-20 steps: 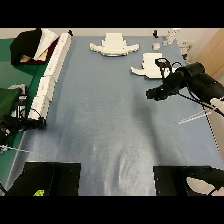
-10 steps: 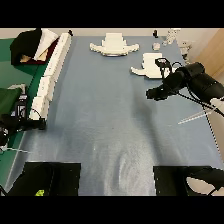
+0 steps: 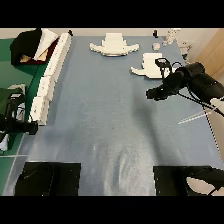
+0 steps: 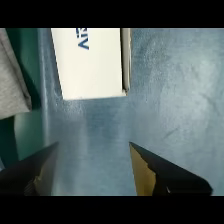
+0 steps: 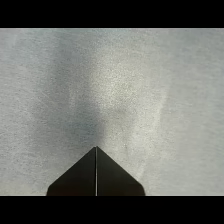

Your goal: Fold the box.

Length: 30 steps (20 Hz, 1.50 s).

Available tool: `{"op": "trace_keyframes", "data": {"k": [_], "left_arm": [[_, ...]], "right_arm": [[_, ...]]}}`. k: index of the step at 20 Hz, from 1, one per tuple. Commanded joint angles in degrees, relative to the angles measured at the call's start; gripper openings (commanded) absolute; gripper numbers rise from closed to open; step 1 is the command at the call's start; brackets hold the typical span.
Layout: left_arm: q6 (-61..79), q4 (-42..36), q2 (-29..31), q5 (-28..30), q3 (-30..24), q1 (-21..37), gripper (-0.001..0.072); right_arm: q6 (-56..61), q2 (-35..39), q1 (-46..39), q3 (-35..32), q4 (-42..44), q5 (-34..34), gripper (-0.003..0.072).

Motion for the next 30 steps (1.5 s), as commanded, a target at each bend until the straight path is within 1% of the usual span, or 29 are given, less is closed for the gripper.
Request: {"op": "trace_keyframes", "data": {"k": [1,2,3,5,6,8,10,12,13,15,16,19,21,30], "left_arm": [[-5.2,-3.48,4.79,-15.54,4.48,-0.24,0.0577],[-5.84,-7.39,5.53,-19.08,6.36,-0.85,0.025],[-5.51,-11.54,5.84,-21.35,8.17,-1.95,0.0017],[-8.76,-17.81,4.92,-21.42,12.35,-6.45,0.0014],[-11.37,-18.71,3.43,-21.03,14.6,-9.38,0.0014],[-15.91,-18.73,-1.53,-19.96,19.23,-16.63,0.0014],[-18.36,-18.73,-7.5,-17.59,23.08,-24.52,0.0014],[-19.98,-18.84,-13.38,-13.46,25.68,-31.95,0.0014],[-21.09,-18.95,-15.98,-10.49,26.25,-35.36,0.0014],[-21.79,-19.26,-20.22,-5.14,26.27,-40.72,0.0014],[-21.92,-19.26,-22.16,-3.54,26.29,-42.82,0.0014],[-22.12,-19.3,-26.53,-1.66,26.29,-46.51,0.0014],[-22.1,-19.39,-28.22,-0.92,26.27,-47.25,0.0014],[-22.08,-19.3,-28.92,-0.11,26.27,-47.19,0.0015]], "right_arm": [[0.02,-0.04,-0.02,0.04,0.02,0.02,0.0003],[0.02,-0.04,-0.02,0.04,0.02,0.02,0.0003],[0.04,-0.04,-0.02,0.04,0.02,0.02,0.0003],[0.02,-0.04,-0.02,0.04,0.02,0.02,0.0003],[0.02,-0.04,-0.02,0.04,0.02,0.02,0.0003],[0.02,-0.04,-0.02,0.04,0.02,0.02,0.0003],[0.02,-0.04,-0.02,0.04,0.0,0.02,0.0003],[0.02,-0.04,-0.02,0.04,0.02,0.02,0.0003],[0.02,-0.04,-0.02,0.04,0.02,0.02,0.0003],[0.02,-0.04,-0.02,0.04,0.02,0.02,0.0003],[0.02,-0.04,-0.02,0.04,0.02,0.02,0.0003],[0.02,-0.04,-0.02,0.04,0.02,0.02,0.0003],[0.02,-0.04,-0.02,0.04,0.02,0.02,0.0003],[0.02,-0.04,-0.02,0.04,0.0,0.02,0.0003]]}}
